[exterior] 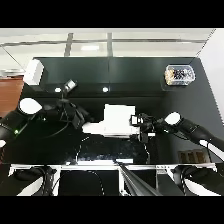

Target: Fold the box and place the chain.

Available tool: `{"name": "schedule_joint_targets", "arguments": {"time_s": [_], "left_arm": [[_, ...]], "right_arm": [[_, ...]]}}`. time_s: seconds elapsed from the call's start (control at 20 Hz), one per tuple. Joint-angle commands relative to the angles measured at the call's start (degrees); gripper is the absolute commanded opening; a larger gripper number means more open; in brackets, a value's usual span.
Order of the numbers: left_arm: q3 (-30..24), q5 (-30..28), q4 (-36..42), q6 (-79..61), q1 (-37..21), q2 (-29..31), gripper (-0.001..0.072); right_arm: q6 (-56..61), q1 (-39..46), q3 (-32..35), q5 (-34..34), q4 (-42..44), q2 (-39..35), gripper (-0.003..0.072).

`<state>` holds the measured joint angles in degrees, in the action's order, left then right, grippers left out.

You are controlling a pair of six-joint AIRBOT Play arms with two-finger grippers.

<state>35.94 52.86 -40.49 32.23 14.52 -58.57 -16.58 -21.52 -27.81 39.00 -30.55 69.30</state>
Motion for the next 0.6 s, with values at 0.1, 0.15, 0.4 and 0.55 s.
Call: {"name": "schedule_joint_targets", "arguments": {"time_s": [0.1, 0.15, 0.4, 0.55], "left_arm": [[-4.9, -1.9, -9.3, -20.2, 4.0, -0.5, 0.0714], [-4.5, -1.9, -9.7, -24.0, 5.6, -1.4, 0.0714], [-1.0, -7.8, -16.6, -26.5, 11.5, -5.5, 0.0684], [2.5, -7.2, -13.0, -26.5, 11.5, -9.8, 0.0679]], "right_arm": [[0.0, 0.0, 0.0, 0.0, 0.0, 0.0, 0.0430], [0.0, 0.0, 0.0, 0.0, 0.0, 0.0, 0.0430], [0.0, 0.0, 0.0, 0.0, 0.0, 0.0, 0.0430], [0.0, 0.0, 0.0, 0.0, 0.0, 0.0, 0.0430]]}}
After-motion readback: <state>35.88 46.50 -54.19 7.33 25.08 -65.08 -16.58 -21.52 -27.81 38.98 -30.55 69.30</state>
